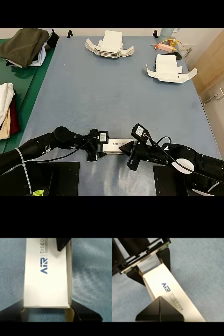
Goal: Fold the box.
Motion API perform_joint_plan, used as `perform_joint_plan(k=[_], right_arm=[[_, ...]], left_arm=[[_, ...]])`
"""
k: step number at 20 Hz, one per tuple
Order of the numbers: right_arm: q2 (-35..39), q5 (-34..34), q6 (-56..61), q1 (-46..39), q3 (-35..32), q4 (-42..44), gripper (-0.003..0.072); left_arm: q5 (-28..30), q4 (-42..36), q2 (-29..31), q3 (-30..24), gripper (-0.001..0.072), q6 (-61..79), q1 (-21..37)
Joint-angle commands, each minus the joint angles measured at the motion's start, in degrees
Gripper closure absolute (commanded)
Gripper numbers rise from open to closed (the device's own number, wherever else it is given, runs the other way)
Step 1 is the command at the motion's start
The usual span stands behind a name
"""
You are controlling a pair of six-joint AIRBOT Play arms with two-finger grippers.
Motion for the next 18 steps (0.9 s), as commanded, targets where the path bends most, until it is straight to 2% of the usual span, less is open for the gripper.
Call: perform_joint_plan(k=[1,8,13,18], right_arm=[[1.5,1.4,0.1,-0.8,0.1,-1.1,0.068],[1.6,8.5,3.6,-0.8,0.1,-4.7,0.0681],[1.5,8.9,9.5,-0.8,0.1,-11.2,0.068],[1.3,9.5,10.2,-0.8,0.0,-11.5,0.068]], left_arm=[[-0.1,0.1,0.0,0.0,0.0201,0.1,0.0],[0.0,0.1,0.0,0.0,0.0201,0.1,0.0],[-0.1,0.1,0.0,0.0,0.0201,0.1,0.0],[-0.1,0.1,0.0,0.0,0.0201,0.1,0.0]])
